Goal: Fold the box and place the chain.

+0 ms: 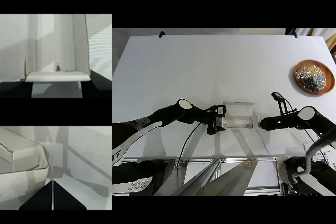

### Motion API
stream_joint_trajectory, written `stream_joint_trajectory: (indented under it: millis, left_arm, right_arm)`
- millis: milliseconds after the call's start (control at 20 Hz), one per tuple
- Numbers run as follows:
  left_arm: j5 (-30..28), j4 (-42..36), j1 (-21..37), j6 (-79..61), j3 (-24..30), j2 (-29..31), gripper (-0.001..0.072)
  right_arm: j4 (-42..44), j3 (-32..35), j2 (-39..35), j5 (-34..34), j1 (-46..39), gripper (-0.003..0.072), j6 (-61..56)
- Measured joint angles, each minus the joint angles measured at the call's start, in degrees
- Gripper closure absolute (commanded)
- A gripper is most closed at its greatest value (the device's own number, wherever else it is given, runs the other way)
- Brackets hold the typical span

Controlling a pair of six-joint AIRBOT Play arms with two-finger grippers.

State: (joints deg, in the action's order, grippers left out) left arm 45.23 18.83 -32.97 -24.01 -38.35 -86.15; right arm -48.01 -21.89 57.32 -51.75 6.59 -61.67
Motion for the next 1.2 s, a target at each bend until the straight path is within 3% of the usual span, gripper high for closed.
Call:
stream_joint_trajectory:
  millis: [100, 250, 350, 550, 650, 750, 1200]
  left_arm:
    - [0.0, 0.0, 0.0, 0.0, 0.0, 0.0, 0.0497]
    - [0.0, 0.0, 0.0, 0.0, 0.0, 0.0, 0.0497]
    - [0.0, 0.0, 0.0, 0.0, 0.0, 0.0, 0.0497]
    - [0.0, 0.0, 0.0, 0.0, 0.0, 0.0, 0.0497]
    - [0.0, 0.0, 0.0, 0.0, 0.0, 0.0, 0.0497]
    - [0.0, 0.0, 0.0, 0.0, 0.0, 0.0, 0.0497]
    - [0.0, 0.0, 0.0, 0.0, 0.0, 0.0, 0.0497]
  right_arm:
    - [2.1, 0.0, -1.1, -0.2, 0.1, 0.0587, 1.4]
    - [5.2, -0.3, -3.9, -0.6, 0.3, 0.0566, 3.5]
    - [6.5, -0.6, -5.4, -1.3, 0.3, 0.0473, 4.1]
    - [8.4, -0.9, -6.6, -4.2, 0.3, 0.0405, 4.4]
    - [8.6, -0.9, -6.8, -5.1, 0.3, 0.0335, 4.5]
    - [7.8, -0.9, -7.0, -5.5, 0.5, 0.0215, 4.1]
    - [1.3, -0.9, -6.4, -1.9, 3.6, 0.0207, -2.4]
